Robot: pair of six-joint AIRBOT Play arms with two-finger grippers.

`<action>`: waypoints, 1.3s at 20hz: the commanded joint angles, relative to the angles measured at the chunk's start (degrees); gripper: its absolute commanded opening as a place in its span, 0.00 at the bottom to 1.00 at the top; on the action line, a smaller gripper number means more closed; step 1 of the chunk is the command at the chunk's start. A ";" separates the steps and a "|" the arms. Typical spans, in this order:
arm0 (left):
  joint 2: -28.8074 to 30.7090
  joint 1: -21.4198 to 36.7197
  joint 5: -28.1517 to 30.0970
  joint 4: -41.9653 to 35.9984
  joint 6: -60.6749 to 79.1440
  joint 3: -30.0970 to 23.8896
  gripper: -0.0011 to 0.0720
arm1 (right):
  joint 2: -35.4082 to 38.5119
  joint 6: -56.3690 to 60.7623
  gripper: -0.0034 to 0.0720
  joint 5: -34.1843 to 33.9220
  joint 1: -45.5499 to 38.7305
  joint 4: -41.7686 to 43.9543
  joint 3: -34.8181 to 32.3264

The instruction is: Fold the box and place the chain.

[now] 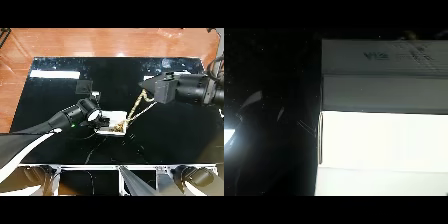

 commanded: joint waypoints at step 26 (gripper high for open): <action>0.00 -0.04 0.04 0.02 0.02 0.00 0.05 | -16.06 -1.20 0.07 8.11 9.14 5.29 -11.50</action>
